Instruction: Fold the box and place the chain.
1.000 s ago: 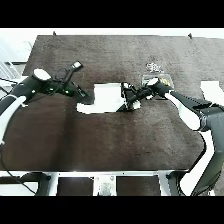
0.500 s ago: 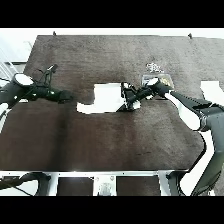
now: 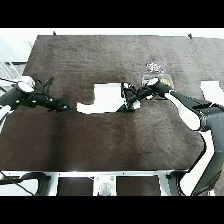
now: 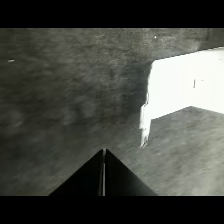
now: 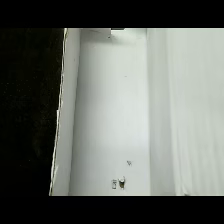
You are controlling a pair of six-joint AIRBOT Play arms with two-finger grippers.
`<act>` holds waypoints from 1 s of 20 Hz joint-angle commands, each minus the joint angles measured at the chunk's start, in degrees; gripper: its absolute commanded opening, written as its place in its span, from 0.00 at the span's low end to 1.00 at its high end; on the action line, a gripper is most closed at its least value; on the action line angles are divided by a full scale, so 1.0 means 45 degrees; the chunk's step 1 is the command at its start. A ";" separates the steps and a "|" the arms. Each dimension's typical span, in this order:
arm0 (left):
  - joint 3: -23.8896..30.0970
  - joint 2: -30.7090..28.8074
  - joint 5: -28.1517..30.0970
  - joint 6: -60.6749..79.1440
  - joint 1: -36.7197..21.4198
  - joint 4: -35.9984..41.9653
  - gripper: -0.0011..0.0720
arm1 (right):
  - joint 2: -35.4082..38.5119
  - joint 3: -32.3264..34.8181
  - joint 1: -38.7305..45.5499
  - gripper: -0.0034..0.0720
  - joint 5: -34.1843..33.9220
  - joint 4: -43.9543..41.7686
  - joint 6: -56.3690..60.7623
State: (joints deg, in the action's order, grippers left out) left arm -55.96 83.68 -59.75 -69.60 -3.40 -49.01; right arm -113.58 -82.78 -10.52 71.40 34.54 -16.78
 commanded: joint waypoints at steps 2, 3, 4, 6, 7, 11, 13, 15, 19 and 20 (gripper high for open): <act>0.0107 0.1137 0.0631 0.0675 0.0471 0.1112 0.04 | 0.0000 -0.0005 -0.0010 0.66 0.0005 -0.0005 0.0005; 0.0107 0.1336 0.0826 0.0680 0.0636 0.1302 0.04 | 0.0000 -0.0005 -0.0010 0.66 0.0005 -0.0005 0.0005; 0.0102 0.1515 0.0996 0.0695 0.0816 0.1525 0.04 | 0.0000 -0.0005 -0.0010 0.66 0.0005 -0.0005 0.0005; 0.0092 0.1982 0.1292 0.0913 0.1248 0.2142 0.04 | 0.0000 -0.0005 -0.0010 0.66 0.0005 -0.0005 0.0005; 0.0083 0.2166 0.1389 0.1200 0.1457 0.2565 0.04 | 0.0000 -0.0005 -0.0010 0.66 0.0005 -0.0005 0.0005; -0.0291 0.2297 0.1593 0.1593 0.1778 0.3055 0.04 | 0.0000 -0.0005 -0.0010 0.66 0.0005 -0.0005 0.0005; -0.0554 0.2297 0.1316 0.1846 0.1783 0.3381 0.25 | 0.0000 -0.0005 -0.0010 0.66 0.0005 -0.0005 0.0005; -0.0665 0.2297 0.0855 0.2322 0.1783 0.4031 0.41 | 0.0000 -0.0005 -0.0010 0.66 0.0005 -0.0005 0.0005; -0.0801 0.2254 0.0452 0.2589 0.1778 0.4575 0.45 | 0.0000 -0.0005 -0.0010 0.66 0.0005 -0.0005 0.0005; -0.0894 0.2249 0.0393 0.2589 0.1778 0.4575 0.45 | 0.0000 -0.0005 -0.0010 0.66 0.0005 -0.0005 0.0005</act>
